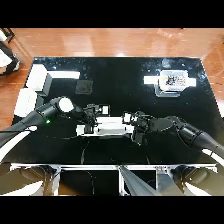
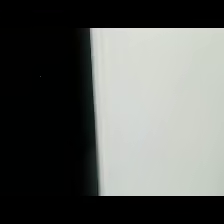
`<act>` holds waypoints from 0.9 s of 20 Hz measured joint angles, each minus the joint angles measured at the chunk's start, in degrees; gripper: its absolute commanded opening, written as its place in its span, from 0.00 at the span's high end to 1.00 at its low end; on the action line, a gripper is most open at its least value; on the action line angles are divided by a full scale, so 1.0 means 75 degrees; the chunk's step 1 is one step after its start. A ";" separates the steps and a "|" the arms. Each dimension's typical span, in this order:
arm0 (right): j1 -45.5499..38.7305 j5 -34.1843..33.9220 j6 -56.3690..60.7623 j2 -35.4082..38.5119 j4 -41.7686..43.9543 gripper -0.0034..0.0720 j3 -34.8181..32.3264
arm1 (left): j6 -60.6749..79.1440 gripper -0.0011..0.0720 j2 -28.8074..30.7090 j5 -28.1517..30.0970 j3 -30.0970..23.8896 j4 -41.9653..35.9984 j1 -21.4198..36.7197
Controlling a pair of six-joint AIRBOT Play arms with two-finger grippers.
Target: Fold the box and place the chain.
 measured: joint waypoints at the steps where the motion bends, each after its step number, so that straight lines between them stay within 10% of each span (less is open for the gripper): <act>1: 0.0000 0.0017 -0.0003 0.0000 -0.0003 0.00 0.0017 | -0.0009 0.96 0.0000 0.0003 0.0000 0.0000 0.0000; 18: -0.0003 -0.1157 -0.0012 -0.1011 0.0172 0.01 0.0705 | -0.0221 0.96 0.0000 -0.0026 0.0000 0.0006 0.0000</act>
